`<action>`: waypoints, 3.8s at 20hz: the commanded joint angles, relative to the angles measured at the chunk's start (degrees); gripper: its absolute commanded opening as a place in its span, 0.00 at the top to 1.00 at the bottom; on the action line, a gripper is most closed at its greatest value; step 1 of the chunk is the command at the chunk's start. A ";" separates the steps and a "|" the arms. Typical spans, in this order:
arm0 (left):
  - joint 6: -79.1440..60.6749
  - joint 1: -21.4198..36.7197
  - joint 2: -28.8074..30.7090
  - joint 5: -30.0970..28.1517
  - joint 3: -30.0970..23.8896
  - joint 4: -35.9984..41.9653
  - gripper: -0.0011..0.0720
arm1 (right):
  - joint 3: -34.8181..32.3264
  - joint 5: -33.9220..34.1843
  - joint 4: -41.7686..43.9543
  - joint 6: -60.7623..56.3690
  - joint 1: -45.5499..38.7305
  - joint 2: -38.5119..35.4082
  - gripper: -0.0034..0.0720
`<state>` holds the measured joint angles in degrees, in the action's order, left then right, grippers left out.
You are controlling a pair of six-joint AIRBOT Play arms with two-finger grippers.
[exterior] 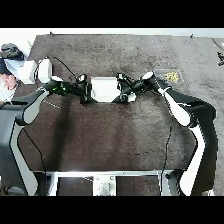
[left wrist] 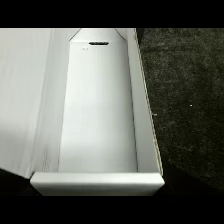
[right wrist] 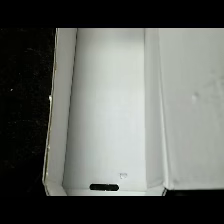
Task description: Fold the box and place the chain.
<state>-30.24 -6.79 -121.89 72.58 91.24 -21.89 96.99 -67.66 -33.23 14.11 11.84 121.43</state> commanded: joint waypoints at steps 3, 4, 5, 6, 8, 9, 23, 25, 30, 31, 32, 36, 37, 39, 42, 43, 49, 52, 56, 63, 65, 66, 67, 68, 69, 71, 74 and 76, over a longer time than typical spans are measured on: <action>-0.02 0.07 0.04 -0.02 0.00 0.00 0.23 | -0.02 -0.02 0.04 0.00 0.00 0.02 0.41; -0.02 0.07 0.04 -0.02 0.00 0.02 0.23 | -0.02 -0.04 0.04 -0.02 0.00 0.02 0.41; -0.02 0.07 0.04 -0.02 0.00 0.02 0.23 | -0.02 -0.09 0.07 -0.04 0.00 0.02 0.41; 0.00 0.04 0.04 -0.02 0.00 0.02 0.23 | -0.02 -0.39 0.02 -0.07 0.00 0.02 0.41; -0.02 0.07 0.04 -0.02 0.00 0.02 0.23 | 0.02 -0.90 0.07 0.02 -0.26 -0.33 0.00; 0.00 0.04 0.04 0.02 0.00 0.02 0.23 | 0.00 -1.01 -0.24 -0.98 -0.48 -0.63 0.00; 0.00 0.07 0.04 -0.02 0.00 0.02 0.23 | 0.02 -0.96 -18.03 -14.27 -3.85 -11.43 0.00; 0.00 0.04 0.04 -0.02 0.00 0.02 0.23 | 0.02 -1.36 -13.51 -17.11 -4.70 -13.44 0.01; 0.00 0.07 0.04 -0.02 0.00 0.02 0.23 | -0.11 -3.89 2.82 -17.14 -4.28 -13.97 0.94; -0.02 0.07 0.04 -0.02 0.00 0.02 0.23 | -0.11 -3.26 4.24 -17.14 -3.67 -13.70 0.94; 0.00 0.07 0.04 -0.02 0.00 0.02 0.23 | -0.11 -2.38 4.63 -17.11 -2.89 -13.29 0.94; 0.00 0.07 0.04 -0.02 0.00 0.02 0.23 | -0.11 4.35 4.31 -16.52 -0.09 -11.19 0.94; 0.00 0.04 0.04 -0.02 0.00 0.02 0.23 | -0.11 6.12 4.28 -16.50 0.20 -10.73 0.94; -0.02 0.07 0.04 0.00 0.00 0.02 0.23 | -0.11 10.69 3.72 -16.52 0.35 -9.49 0.94; -0.02 0.07 0.04 -0.02 0.00 0.02 0.23 | -0.11 14.80 1.60 -16.52 0.35 -7.34 0.94; 0.00 0.07 0.04 -0.02 0.00 0.02 0.23 | -0.11 15.02 0.83 -16.52 0.35 -6.67 0.94; -0.02 0.07 0.04 0.00 0.00 0.02 0.23 | -0.11 14.97 -0.20 -16.55 0.35 -4.26 0.94; 0.00 0.07 0.04 0.00 0.00 0.02 0.23 | -0.09 14.97 -0.20 -16.52 0.35 -4.33 0.94; -0.02 0.07 0.04 -0.02 0.00 0.02 0.23 | -0.02 15.02 -0.20 -16.52 0.33 -6.03 0.94; -0.02 0.07 0.04 -0.02 0.00 0.02 0.23 | -0.02 0.81 -3.61 -16.98 -4.20 -17.73 0.89; -0.02 0.07 0.04 -0.02 0.00 0.02 0.23 | -0.04 -6.08 -8.98 -16.98 -5.35 -19.50 0.39; -0.02 0.07 0.04 0.00 0.00 0.02 0.23 | -0.17 -7.98 -11.17 -16.98 -5.38 -19.47 0.21; -0.02 0.04 0.04 0.00 0.00 0.02 0.23 | -1.14 -8.33 -12.66 -16.96 -5.20 -19.19 0.10; -0.02 0.07 0.04 -0.02 0.00 0.02 0.23 | -2.49 -7.52 -12.87 -16.87 -4.92 -18.78 0.01; -0.02 0.07 0.04 -0.07 0.00 0.02 0.23 | -3.98 -5.92 -12.87 -16.70 -4.37 -17.94 0.00; 0.00 0.07 0.04 -0.07 0.00 0.02 0.23 | -5.95 -3.10 -13.18 -15.80 -2.86 -16.02 0.00; -0.02 0.07 0.04 -0.07 0.00 0.02 0.23 | -6.29 -0.81 -15.17 -13.94 -0.46 -13.00 0.00; 0.00 0.07 0.04 -0.09 0.00 0.02 0.23 | -6.29 3.72 -15.47 -13.92 0.90 -11.98 0.00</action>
<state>-30.13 -6.76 -121.89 72.51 91.24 -21.87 91.20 -68.51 -47.31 -0.56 10.96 107.77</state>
